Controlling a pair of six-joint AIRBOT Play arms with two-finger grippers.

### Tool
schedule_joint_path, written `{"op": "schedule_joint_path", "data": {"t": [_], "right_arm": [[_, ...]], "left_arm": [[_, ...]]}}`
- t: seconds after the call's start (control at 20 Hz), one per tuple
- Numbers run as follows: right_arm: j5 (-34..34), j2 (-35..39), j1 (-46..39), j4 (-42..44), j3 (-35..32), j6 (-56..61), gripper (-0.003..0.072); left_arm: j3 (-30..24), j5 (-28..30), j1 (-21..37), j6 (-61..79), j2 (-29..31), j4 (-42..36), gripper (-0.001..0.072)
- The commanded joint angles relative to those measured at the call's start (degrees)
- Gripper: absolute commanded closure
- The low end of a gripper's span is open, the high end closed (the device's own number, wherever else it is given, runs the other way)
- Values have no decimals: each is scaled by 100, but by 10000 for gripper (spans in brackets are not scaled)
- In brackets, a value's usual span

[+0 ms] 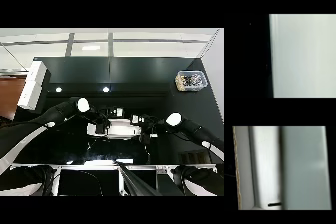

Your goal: Fold the box and place the chain.

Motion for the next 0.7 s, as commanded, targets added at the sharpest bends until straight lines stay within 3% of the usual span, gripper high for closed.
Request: {"op": "schedule_joint_path", "data": {"t": [0.0, 0.65], "right_arm": [[4, -90, -2, 0, -4, 0, 14], [127, -87, -181, -28, -4, 0, 15]], "left_arm": [[4, -2, 0, -2, -4, 0, 685], [4, -144, 4, 0, -4, 4, 685]]}}
